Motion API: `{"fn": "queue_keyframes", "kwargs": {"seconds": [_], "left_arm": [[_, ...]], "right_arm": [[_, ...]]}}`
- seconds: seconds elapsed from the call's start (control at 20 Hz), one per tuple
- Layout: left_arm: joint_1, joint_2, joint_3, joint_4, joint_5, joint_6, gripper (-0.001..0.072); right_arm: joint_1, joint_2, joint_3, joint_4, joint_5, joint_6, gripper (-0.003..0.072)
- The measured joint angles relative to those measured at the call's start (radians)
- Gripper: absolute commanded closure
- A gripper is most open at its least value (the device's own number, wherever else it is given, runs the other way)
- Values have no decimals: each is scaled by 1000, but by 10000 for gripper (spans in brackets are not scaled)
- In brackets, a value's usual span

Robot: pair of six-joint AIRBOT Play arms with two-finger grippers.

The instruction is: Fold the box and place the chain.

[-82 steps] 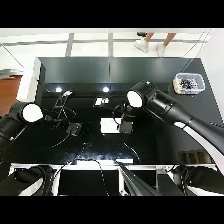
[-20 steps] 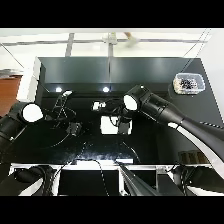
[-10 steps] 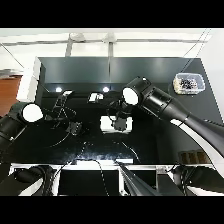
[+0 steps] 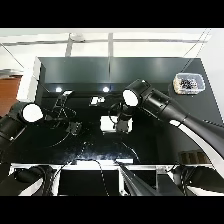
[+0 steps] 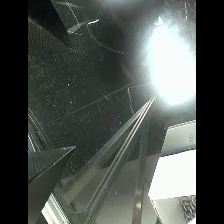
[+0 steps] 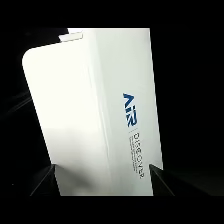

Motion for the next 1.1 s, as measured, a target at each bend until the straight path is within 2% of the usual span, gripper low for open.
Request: {"fn": "queue_keyframes", "kwargs": {"seconds": [1.1], "left_arm": [[0, 0, 0, 0, 2, 0, 11]], "right_arm": [[-27, -5, -2, 32, 17, -6, -16]]}}
